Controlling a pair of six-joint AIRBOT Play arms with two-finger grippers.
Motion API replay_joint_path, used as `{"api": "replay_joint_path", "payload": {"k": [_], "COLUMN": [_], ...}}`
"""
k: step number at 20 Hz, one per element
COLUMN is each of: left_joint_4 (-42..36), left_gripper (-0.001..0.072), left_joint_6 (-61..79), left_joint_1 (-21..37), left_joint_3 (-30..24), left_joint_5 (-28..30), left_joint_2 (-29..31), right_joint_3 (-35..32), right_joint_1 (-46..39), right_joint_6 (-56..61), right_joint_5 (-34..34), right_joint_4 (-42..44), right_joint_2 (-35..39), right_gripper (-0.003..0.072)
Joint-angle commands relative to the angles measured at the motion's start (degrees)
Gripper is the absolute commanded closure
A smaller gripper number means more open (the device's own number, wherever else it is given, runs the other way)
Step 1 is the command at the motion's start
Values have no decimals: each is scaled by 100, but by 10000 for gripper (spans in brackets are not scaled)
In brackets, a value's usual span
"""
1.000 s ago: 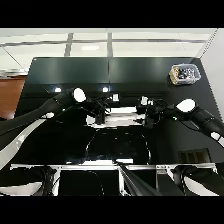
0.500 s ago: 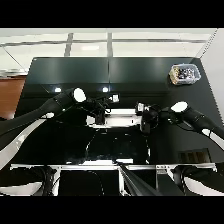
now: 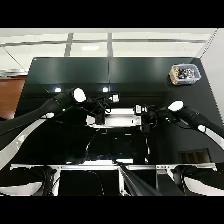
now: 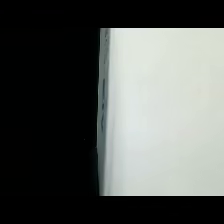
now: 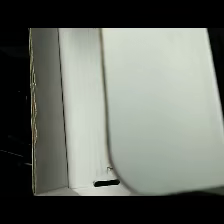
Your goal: Fold the box and place the chain.
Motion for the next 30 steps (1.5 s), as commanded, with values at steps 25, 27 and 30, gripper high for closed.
{"api": "replay_joint_path", "payload": {"k": [25,27,30], "left_joint_4": [2,2,7], "left_gripper": [682,682,682], "left_joint_6": [0,-2,-2], "left_joint_1": [-2,-2,-2], "left_joint_3": [4,4,4], "left_joint_5": [50,46,46], "left_joint_2": [-4,-4,-4], "right_joint_3": [216,216,219], "right_joint_1": [256,256,256], "right_joint_6": [907,907,909], "right_joint_5": [-111,-111,-111], "right_joint_4": [-892,-892,-892], "right_joint_2": [-214,-216,-214], "right_gripper": [143,215,216]}}
